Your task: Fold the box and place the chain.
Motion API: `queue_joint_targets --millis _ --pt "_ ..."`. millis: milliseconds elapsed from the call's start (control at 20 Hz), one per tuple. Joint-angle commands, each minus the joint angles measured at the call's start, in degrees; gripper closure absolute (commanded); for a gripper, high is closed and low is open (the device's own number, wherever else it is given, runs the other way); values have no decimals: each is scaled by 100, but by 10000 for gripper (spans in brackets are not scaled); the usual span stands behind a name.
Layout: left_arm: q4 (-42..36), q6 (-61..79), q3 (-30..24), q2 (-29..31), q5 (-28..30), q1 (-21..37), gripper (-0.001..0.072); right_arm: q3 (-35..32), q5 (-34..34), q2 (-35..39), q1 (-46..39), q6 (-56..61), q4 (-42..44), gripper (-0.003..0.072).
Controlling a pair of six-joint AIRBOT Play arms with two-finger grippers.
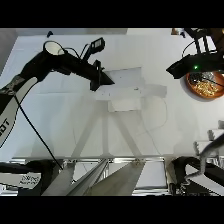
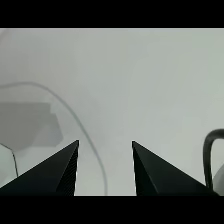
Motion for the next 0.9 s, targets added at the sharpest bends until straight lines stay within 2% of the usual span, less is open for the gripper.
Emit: queue_joint_targets --millis 0,200,450,650,850 --pt "-118 352 -245 -367 424 72 709 7 2 4 -2 2 0 321" --pt "-125 358 -245 -802 225 225 709 7 0 4 -2 2 0 321" --pt "949 442 -229 -802 168 240 709 7 0 4 -2 2 0 321" --pt "597 1071 -229 -876 181 308 709 7 0 4 -2 2 0 321" --pt "586 1246 -229 -1062 236 284 708 7 2 4 -2 2 0 321"
